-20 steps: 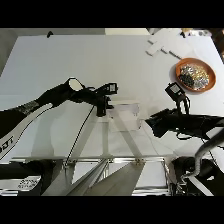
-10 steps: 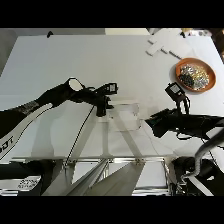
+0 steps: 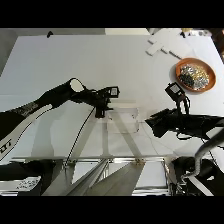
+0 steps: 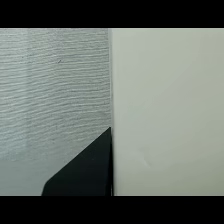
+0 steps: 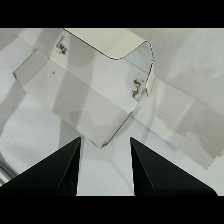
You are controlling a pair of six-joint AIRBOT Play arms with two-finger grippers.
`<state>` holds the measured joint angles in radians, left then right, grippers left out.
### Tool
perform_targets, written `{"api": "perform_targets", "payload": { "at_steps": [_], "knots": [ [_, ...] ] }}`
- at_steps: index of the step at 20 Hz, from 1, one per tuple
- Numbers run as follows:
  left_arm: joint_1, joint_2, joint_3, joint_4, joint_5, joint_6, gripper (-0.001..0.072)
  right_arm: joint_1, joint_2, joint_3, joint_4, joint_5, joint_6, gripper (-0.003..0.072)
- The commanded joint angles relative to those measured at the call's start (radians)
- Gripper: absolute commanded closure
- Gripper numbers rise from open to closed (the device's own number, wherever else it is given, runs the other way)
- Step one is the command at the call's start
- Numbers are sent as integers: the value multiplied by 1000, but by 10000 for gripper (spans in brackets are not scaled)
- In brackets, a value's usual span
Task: Fold the box and place the chain.
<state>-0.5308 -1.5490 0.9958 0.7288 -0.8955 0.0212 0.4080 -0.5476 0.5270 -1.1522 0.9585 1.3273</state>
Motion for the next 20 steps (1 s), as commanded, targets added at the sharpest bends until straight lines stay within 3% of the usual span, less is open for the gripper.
{"api": "perform_targets", "payload": {
  "at_steps": [1, 8, 9, 11, 15, 20],
  "knots": [
    [-1, 1, 1, 6, 3, -2, 704, -1, 1, 0, 0, 3, 0, 346],
    [-1, 2, 1, 5, 5, 0, 699, -1, 1, 0, -2, 31, -1, 348],
    [-1, 2, 1, 5, 6, 0, 699, -1, 1, 0, 0, 32, -11, 427],
    [-1, 1, 1, 5, 5, 0, 699, -1, 0, 0, 10, 37, -93, 673],
    [-1, 2, 1, 5, 5, 0, 699, 4, -56, -3, 94, 30, -387, 672],
    [-1, 1, 1, 5, 5, 0, 699, 122, -336, -16, 102, 17, -735, 660]
  ]
}}
